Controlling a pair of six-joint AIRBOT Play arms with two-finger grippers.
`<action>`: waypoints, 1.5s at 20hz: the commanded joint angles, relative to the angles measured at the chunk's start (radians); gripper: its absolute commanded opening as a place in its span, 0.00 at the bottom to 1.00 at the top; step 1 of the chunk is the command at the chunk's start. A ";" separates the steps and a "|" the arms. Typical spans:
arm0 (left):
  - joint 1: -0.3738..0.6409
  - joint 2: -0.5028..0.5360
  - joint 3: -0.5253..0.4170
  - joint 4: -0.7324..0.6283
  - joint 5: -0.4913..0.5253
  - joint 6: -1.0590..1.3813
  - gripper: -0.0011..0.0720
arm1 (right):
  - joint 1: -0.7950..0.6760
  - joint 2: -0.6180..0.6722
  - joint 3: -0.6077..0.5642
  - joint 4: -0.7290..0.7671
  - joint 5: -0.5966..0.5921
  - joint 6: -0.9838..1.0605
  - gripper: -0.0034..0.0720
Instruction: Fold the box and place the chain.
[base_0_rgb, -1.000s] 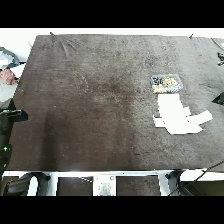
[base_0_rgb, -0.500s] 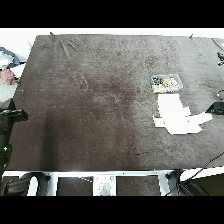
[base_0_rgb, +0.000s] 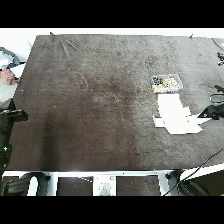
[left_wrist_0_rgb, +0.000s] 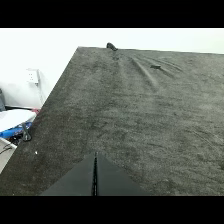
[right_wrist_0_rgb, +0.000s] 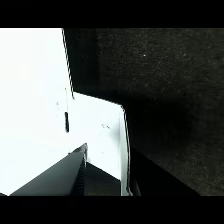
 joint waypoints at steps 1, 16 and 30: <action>0.000 0.000 0.001 0.000 0.000 0.000 0.03 | 0.000 -0.018 -0.006 0.027 0.016 -0.024 0.41; 0.000 0.000 0.001 0.000 0.000 0.000 0.03 | 0.071 0.138 -0.310 0.438 0.116 -0.114 0.02; 0.000 0.000 0.001 0.000 -0.006 0.000 0.03 | 0.823 0.297 -0.747 1.157 -0.625 -0.244 0.02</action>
